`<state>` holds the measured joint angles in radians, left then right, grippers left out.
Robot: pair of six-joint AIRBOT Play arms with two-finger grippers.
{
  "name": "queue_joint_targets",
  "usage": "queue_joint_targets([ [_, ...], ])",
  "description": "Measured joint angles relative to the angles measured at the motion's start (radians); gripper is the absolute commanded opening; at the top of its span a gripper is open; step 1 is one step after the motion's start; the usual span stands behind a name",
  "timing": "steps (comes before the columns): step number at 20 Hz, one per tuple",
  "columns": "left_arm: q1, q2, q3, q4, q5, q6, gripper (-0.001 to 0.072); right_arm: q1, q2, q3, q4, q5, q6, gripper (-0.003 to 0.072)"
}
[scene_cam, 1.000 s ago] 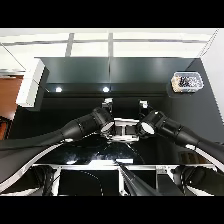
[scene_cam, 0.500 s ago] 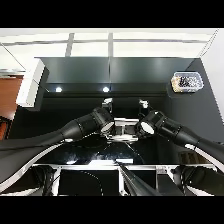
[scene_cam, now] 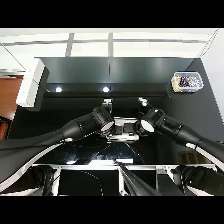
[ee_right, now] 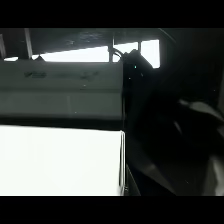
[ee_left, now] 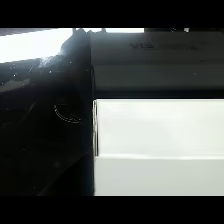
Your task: Fold the box and place the chain.
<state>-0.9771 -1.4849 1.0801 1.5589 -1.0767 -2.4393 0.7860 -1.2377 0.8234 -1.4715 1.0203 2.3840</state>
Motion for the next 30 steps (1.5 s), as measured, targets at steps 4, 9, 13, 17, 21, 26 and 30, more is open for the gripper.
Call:
queue_joint_targets([
  [4, 0.000, 0.000, 0.000, 0.002, -0.001, 0.001, 0.0025, 0.000, 0.055, 0.059, -0.003, 0.108, -0.118, 0.0360],
  [9, 0.000, 0.000, 0.000, 0.003, -0.003, 0.001, 0.0025, -0.023, 0.253, 0.096, -0.052, 0.269, -0.240, 0.0397],
  [13, 0.000, 0.000, 0.000, 0.003, -0.001, 0.001, 0.0025, -0.114, 0.394, 0.099, -0.333, 0.369, -0.298, 0.0396],
  [17, 0.000, 0.000, 0.000, 0.004, -0.001, 0.001, 0.0025, -0.397, 0.403, 0.064, -0.507, 0.245, -0.385, 0.0720],
  [21, 0.000, 0.000, 0.000, 0.004, -0.001, 0.001, 0.0025, -0.757, 0.256, 0.087, -0.377, -0.044, -0.506, 0.0720],
  [26, 0.000, 0.000, 0.000, 0.004, -0.001, 0.001, 0.0025, -0.950, -0.097, 0.383, -0.138, -0.140, -0.602, 0.0720],
  [30, 0.000, 0.000, 0.000, 0.004, -0.001, 0.001, 0.0026, -0.987, -0.394, 0.716, -0.146, 0.000, -0.443, 0.0720],
])
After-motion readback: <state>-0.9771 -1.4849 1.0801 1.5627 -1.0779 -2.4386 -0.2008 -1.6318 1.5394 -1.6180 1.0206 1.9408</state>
